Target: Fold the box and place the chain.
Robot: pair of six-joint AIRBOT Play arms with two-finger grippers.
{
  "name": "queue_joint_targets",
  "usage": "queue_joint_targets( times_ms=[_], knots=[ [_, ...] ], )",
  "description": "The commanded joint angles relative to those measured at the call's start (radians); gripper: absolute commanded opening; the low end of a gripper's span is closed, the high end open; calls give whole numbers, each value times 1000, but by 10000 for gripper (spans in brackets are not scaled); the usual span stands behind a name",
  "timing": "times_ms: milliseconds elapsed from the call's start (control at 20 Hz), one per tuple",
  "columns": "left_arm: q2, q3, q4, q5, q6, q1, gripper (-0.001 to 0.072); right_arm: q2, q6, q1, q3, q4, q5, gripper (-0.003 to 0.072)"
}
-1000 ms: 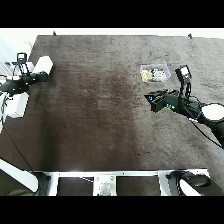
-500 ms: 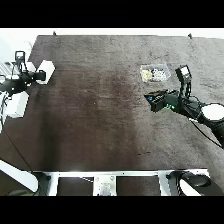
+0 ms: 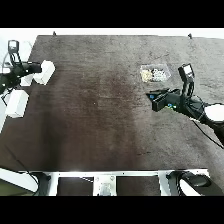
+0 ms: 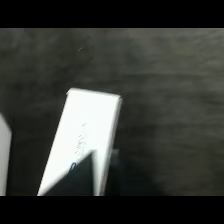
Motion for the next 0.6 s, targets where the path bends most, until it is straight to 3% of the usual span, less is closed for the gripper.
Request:
queue_joint_targets(
  times_ms=[0, 100, 200, 300, 400, 550],
  knots=[
    [135, 0, -4, -179, -16, -3, 13, 80, 26, -7, 3, -1, -27, 7],
    [237, -8, -10, -195, 28, -25, 11, 130, 53, -25, 3, -22, -55, 5],
    [389, -79, -18, -122, 121, -62, 12, 190, 64, -30, 2, -77, -91, 2],
    [562, -196, -103, -45, 243, -103, 11, 272, 118, -30, -16, -154, -195, 1],
    [724, -340, -271, -16, 421, -140, 11, 355, 148, -30, -58, -199, -325, 1],
    [958, -583, -375, 44, 567, -217, 11, 511, 148, -30, -160, -269, -383, 1]
  ],
)
